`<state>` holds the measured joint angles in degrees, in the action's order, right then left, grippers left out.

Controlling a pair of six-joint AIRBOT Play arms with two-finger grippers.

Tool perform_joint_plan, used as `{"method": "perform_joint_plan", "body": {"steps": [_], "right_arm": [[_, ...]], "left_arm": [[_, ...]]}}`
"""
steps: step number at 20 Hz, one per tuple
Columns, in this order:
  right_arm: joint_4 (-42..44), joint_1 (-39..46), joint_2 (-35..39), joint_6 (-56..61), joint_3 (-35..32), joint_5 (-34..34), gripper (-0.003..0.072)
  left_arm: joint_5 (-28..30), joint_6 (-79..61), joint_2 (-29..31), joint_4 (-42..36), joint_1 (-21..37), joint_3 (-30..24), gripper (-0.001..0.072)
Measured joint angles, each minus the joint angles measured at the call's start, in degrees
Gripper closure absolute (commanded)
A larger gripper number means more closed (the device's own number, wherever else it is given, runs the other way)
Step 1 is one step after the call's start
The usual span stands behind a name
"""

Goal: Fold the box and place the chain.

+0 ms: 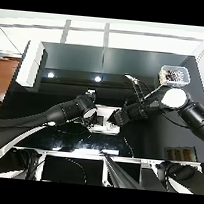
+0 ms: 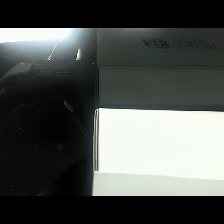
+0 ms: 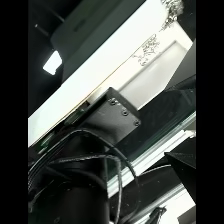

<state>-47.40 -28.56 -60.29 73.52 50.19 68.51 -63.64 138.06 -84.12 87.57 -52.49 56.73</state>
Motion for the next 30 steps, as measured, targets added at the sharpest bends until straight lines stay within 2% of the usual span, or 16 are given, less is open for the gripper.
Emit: {"method": "perform_joint_plan", "body": {"steps": [5, 6, 7, 8, 9, 13, 17, 20, 22, 24, 25, 26, 27, 30], "right_arm": [[-3.69, 12.13, 3.76, 0.02, 0.09, 5.29, 0.024], [-6.01, 15.54, 4.66, 0.02, 0.09, 5.66, 0.0328], [-8.85, 18.8, 5.22, 0.15, 0.04, 5.33, 0.0351], [-11.91, 21.68, 5.55, 0.72, -0.11, 3.98, 0.0221], [-15.06, 24.24, 5.64, 1.9, -0.46, 1.84, -0.0027], [-24.0, 30.97, 2.01, 8.09, -1.68, -10.08, -0.0024], [-27.1, 33.03, -7.5, 18.38, -0.5, -23.76, -0.0023], [-27.89, 33.48, -15.85, 25.18, 3.39, -29.05, -0.0014], [-28.28, 33.57, -20.92, 28.63, 6.6, -31.08, 0.0046], [-28.33, 33.57, -25.07, 31.04, 9.49, -31.76, 0.0253], [-28.2, 33.57, -26.69, 31.91, 10.64, -32.09, 0.0362], [-28.0, 33.57, -28.06, 32.59, 11.56, -32.04, 0.0624], [-27.71, 33.57, -28.98, 32.89, 12.22, -31.95, 0.0651], [-26.82, 33.62, -30.29, 32.83, 14.05, -29.55, 0.0651]], "left_arm": [[0.02, 0.0, 0.0, 0.0, 0.02, 0.02, 0.0676], [0.02, -0.02, 0.0, 0.0, 0.02, 0.0, 0.0676], [0.02, 0.0, 0.0, 0.0, 0.02, 0.0, 0.0677], [0.02, 0.0, 0.0, 0.0, 0.02, 0.0, 0.0676], [0.02, 0.0, 0.0, 0.0, 0.02, 0.0, 0.0677], [0.04, -0.02, 0.0, 0.0, 0.0, 0.0, 0.0677], [0.04, 0.0, 0.0, 0.0, 0.0, 0.0, 0.0677], [0.04, 0.0, 0.0, 0.0, 0.02, 0.0, 0.0677], [0.07, 0.0, 0.0, 0.0, 0.0, 0.0, 0.0677], [0.07, -0.02, 0.0, 0.0, 0.0, 0.0, 0.0676], [0.07, 0.0, 0.0, 0.0, 0.0, 0.0, 0.0676], [0.07, 0.0, 0.0, 0.0, 0.02, 0.0, 0.0677], [0.07, 0.0, 0.0, 0.0, 0.0, 0.0, 0.0676], [0.09, 0.0, 0.0, 0.0, 0.02, 0.0, 0.0677]]}}
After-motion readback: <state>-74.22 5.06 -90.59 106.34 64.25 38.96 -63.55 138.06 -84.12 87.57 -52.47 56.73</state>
